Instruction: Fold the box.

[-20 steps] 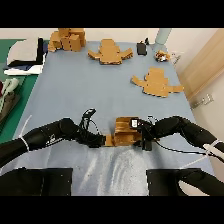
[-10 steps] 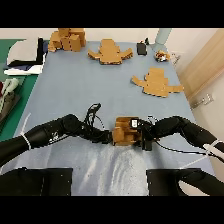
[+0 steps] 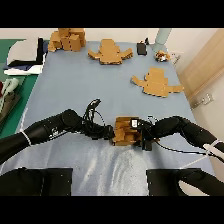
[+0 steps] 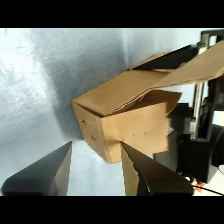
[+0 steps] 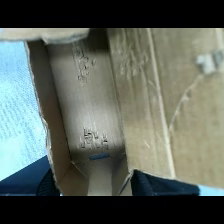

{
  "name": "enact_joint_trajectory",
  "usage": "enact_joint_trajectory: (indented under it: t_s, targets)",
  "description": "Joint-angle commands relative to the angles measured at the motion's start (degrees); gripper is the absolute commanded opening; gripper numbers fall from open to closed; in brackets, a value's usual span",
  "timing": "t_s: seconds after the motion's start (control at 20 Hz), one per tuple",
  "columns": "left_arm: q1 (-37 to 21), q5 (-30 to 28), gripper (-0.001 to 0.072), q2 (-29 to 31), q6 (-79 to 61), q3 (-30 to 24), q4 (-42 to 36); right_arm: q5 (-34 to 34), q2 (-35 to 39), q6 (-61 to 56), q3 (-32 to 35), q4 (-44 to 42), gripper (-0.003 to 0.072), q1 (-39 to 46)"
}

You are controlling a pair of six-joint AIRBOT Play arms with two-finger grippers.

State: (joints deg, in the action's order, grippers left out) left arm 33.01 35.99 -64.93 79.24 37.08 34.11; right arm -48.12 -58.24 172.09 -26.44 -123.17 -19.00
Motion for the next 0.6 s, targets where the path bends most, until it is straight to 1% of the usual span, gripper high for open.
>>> enact_joint_trajectory:
  t_s: [0.0,0.25,0.55]
  targets:
    - [0.9,0.0,0.0497,-1.1,-0.4,1.2,-1.2,0.0,0.0,0.0,0.0,0.0,0.0558,0.0]
    - [1.6,-0.6,0.0495,-1.9,-0.4,2.6,-1.8,0.0,0.0,0.0,0.0,0.0,0.0559,0.0]
    - [1.6,-1.5,0.0495,-1.9,0.0,2.6,-1.8,0.0,0.0,0.0,0.0,0.0,0.0558,0.0]
